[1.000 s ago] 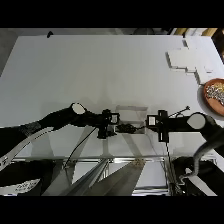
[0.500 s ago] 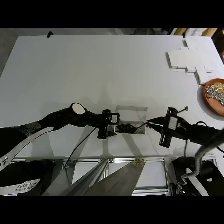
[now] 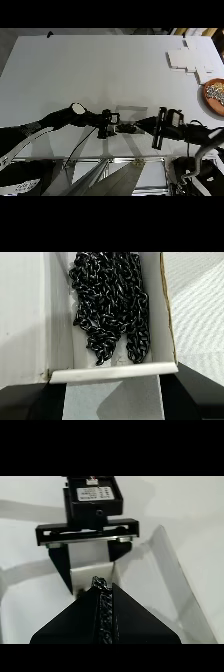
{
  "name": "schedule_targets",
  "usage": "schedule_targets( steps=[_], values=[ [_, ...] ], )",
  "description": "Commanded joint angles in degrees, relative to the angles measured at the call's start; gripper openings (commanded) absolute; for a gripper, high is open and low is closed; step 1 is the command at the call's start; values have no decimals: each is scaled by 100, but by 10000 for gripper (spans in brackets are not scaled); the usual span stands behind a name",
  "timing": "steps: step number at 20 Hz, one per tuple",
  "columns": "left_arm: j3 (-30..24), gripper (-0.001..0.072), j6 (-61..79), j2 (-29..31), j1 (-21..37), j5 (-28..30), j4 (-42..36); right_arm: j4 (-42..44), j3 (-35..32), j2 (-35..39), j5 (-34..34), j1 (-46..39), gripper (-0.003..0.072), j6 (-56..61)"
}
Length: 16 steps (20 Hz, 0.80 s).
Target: Fold the box and place the chain.
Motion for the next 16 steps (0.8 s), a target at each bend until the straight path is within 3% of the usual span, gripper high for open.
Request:
schedule_targets(
  steps=[1,7,9,13,16],
  values=[
    [2,314,0,4,2,2,2,98,7,-623,-656,595,18,-55],
    [2,314,0,4,2,2,2,-354,7,-1620,-839,809,27,-120],
    [2,314,0,4,2,2,2,-691,11,-1602,-861,809,183,-122],
    [2,314,0,4,2,2,2,-1943,496,-1419,-170,588,181,-85],
    [2,314,0,4,2,2,2,-2682,863,-1241,308,-212,180,-96]
  ],
)
